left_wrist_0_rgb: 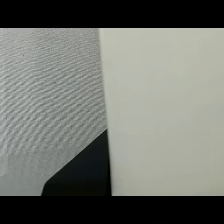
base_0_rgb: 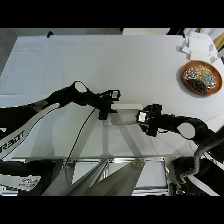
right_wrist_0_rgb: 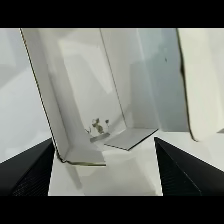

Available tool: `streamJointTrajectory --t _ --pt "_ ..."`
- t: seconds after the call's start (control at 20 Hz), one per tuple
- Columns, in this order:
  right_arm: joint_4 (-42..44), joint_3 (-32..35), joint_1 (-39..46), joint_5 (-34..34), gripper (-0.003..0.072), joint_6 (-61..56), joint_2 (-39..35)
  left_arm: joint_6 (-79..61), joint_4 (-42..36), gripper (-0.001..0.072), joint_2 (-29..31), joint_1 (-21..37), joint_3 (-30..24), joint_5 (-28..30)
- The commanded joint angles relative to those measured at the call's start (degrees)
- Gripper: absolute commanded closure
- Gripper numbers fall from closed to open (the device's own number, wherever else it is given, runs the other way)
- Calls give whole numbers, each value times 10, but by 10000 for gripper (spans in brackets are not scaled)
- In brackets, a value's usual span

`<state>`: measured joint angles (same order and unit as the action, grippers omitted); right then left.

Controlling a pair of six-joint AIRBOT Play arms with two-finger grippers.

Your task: Fold the box and place the chain.

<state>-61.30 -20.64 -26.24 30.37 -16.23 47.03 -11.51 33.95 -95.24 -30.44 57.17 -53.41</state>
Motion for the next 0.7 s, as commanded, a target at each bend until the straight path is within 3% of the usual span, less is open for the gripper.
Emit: streamJointTrajectory --t 0.0,0.35,0.65 --pt "66 -1 23 6 9 63 18 0 0 698 0 0 0 0" --pt "86 -31 83 36 7 141 66 0 0 698 0 0 0 0" --pt "205 -37 93 52 7 273 114 0 0 698 0 0 0 0"
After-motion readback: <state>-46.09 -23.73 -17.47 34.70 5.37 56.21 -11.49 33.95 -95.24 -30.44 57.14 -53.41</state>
